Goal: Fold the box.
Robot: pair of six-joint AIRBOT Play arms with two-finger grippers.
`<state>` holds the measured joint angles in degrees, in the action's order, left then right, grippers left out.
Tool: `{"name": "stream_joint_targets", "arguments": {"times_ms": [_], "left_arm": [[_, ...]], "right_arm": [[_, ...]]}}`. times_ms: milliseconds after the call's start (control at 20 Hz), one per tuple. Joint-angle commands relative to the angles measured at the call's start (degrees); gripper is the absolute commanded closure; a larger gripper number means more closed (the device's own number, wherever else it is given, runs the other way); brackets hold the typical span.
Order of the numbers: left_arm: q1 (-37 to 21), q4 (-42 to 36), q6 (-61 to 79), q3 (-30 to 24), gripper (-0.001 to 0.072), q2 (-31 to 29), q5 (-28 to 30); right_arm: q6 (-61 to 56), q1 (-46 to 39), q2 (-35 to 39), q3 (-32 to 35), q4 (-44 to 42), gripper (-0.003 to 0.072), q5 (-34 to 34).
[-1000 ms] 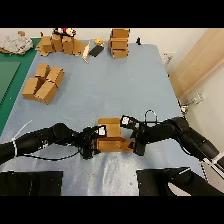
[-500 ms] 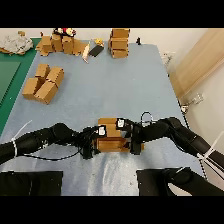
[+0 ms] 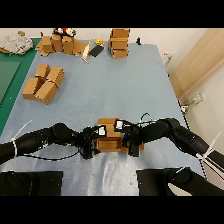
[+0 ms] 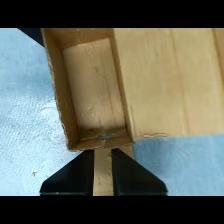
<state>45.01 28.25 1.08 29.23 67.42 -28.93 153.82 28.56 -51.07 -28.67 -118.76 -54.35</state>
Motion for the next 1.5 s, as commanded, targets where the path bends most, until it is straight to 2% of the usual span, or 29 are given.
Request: {"name": "stream_joint_targets", "arguments": {"times_ms": [0,200,300,350,400,950,1000,1050,1100,1150,1200,1250,1450], "left_arm": [[0.0,-0.02,0.0,-0.02,0.0191,-0.02,0.04],[0.0,0.0,0.0,0.0,0.0191,-0.02,0.02],[0.0,0.0,0.0,0.0,0.0191,-0.02,0.02],[0.0,0.0,0.0,0.0,0.0191,-0.02,0.02],[0.0,0.0,0.0,-0.02,0.0191,-0.02,0.02],[0.0,0.0,0.0,0.0,0.0191,-0.02,0.02],[0.0,0.0,0.0,-0.02,0.0191,-0.02,0.02],[0.0,-0.02,0.0,-0.02,0.0191,-0.02,0.02],[0.0,0.0,0.0,-0.02,0.0191,-0.02,0.02],[0.0,-0.02,0.0,-0.02,0.0191,-0.02,0.02],[0.0,-0.02,0.0,-0.02,0.0191,-0.02,0.02],[0.0,0.0,0.0,-0.02,0.0191,-0.02,0.02],[0.0,0.0,0.0,0.0,0.0191,-0.02,0.02]], "right_arm": [[0.33,2.1,-0.04,0.0,-0.15,0.0531,1.11],[0.85,4.59,-0.79,0.07,-0.02,0.0531,6.12],[0.81,4.72,-2.08,0.07,-0.76,0.0485,5.86],[0.81,4.72,-2.54,0.07,-1.36,0.0276,5.86],[0.81,4.72,-2.67,0.07,-1.57,0.0225,5.64],[-1.53,4.68,-2.34,0.04,-0.33,0.0226,4.04],[-4.96,4.66,-1.55,-0.02,1.25,0.0302,2.56],[-10.16,4.66,-0.28,-0.33,4.63,0.0508,0.66],[-18.62,4.63,1.46,-1.03,8.59,0.0544,-0.76],[-30.91,4.17,3.63,-2.05,14.19,0.0647,-1.7],[-40.09,2.91,5.86,-2.82,19.28,0.0681,-2.58],[-47.3,1.09,8.31,-3.1,23.43,0.0681,-3.8],[-60.94,-8.98,13.7,-2.99,30.18,0.0683,-11.17]]}}
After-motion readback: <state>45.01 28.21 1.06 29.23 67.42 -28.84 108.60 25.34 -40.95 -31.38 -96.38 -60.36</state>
